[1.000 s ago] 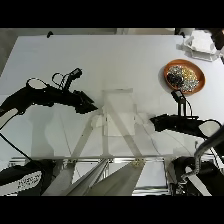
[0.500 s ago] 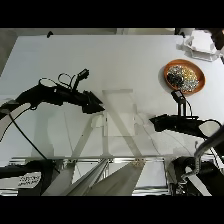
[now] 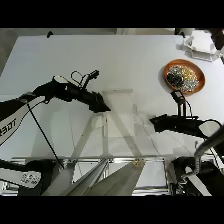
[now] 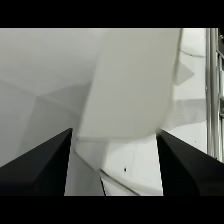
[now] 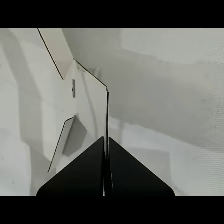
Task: Fold the box and place the chain.
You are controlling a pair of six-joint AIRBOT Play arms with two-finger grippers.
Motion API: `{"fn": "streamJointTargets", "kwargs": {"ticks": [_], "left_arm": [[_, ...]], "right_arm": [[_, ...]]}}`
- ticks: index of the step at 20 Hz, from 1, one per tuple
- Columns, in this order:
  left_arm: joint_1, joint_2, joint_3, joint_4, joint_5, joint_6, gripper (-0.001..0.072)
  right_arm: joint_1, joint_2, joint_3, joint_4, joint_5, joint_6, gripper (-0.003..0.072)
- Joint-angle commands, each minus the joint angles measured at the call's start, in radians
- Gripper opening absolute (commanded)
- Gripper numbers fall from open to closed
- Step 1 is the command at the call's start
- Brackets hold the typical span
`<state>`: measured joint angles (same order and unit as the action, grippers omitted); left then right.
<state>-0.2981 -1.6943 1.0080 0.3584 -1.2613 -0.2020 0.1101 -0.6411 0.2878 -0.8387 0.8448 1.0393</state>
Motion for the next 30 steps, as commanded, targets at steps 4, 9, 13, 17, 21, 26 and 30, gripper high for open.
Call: {"fn": "streamJointTargets", "kwargs": {"ticks": [4,9,13,17,21,26,30], "left_arm": [[-0.021,-0.031,0.037,0.028,-0.013,-0.035,0.0380],[-0.021,-0.031,0.037,0.166,-0.066,-0.098,0.0380],[-0.021,-0.031,0.037,0.075,-0.059,-0.074,0.0317],[-0.021,-0.030,0.037,0.124,-0.053,-0.098,0.0008],[-0.019,-0.029,0.037,0.238,-0.052,-0.112,0.0008],[-0.019,-0.029,0.037,0.249,-0.053,-0.116,0.0257],[-0.019,-0.029,0.039,0.175,-0.051,-0.091,0.0273]], "right_arm": [[0.001,0.001,0.000,-0.002,0.012,0.000,0.0013],[0.001,0.001,0.000,-0.003,0.010,0.000,0.0013],[0.001,0.001,0.000,-0.003,0.009,0.000,0.0013],[0.001,0.001,0.000,-0.003,0.010,0.000,0.0013],[0.001,0.001,0.000,-0.003,0.010,0.000,0.0013],[0.001,0.001,0.000,-0.003,0.009,0.000,0.0013],[0.001,0.001,0.000,-0.003,0.010,0.000,0.0013]]}}
